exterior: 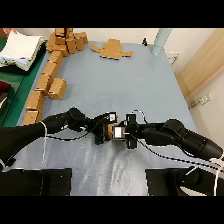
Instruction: Fold the box.
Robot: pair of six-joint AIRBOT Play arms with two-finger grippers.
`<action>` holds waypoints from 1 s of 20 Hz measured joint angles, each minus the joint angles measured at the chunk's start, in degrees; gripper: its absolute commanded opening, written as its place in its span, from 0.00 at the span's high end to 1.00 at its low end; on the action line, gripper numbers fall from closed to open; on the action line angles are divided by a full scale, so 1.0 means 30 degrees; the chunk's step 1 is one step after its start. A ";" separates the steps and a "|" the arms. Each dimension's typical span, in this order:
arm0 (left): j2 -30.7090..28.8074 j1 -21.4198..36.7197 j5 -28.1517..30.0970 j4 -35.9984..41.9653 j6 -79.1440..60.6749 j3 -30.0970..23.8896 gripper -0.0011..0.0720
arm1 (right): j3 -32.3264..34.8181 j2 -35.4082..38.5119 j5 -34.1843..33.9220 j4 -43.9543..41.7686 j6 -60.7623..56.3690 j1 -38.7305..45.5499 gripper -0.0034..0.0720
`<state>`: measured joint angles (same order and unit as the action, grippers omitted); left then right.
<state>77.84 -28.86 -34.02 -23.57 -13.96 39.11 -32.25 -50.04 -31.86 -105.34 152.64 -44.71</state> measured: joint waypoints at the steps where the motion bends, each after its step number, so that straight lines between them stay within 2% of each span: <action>1: 0.0000 0.0000 0.0000 -0.0007 0.0000 0.0000 0.27 | 0.0000 0.0051 0.0073 0.0051 0.0000 0.0000 0.51; 10: 0.0000 0.0000 0.0000 0.0000 0.0000 0.0000 0.27 | 0.0000 -0.0138 0.0991 0.0758 0.0000 0.0000 0.50; 12: 0.0000 0.0000 0.0000 0.0000 0.0000 0.0000 0.27 | 0.0000 -0.0240 0.0984 0.0765 -0.0007 0.0000 0.68; 13: 0.0000 0.0000 0.0000 0.0000 0.0000 0.0000 0.27 | 0.0000 -0.0262 0.0976 0.0758 -0.0022 0.0000 0.69; 15: 0.0000 0.0000 0.0000 0.0000 0.0000 0.0000 0.27 | 0.0000 -0.0291 0.0794 0.0605 -0.0044 -0.0007 0.77; 20: 0.0000 0.0000 -0.0015 0.0000 -0.0007 0.0000 0.27 | 0.0000 -0.0313 0.0248 0.0146 -0.0073 -0.0007 0.77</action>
<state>77.84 -28.86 -34.06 -23.57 -13.98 39.11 -32.25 -50.98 -31.11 -104.90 152.42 -44.73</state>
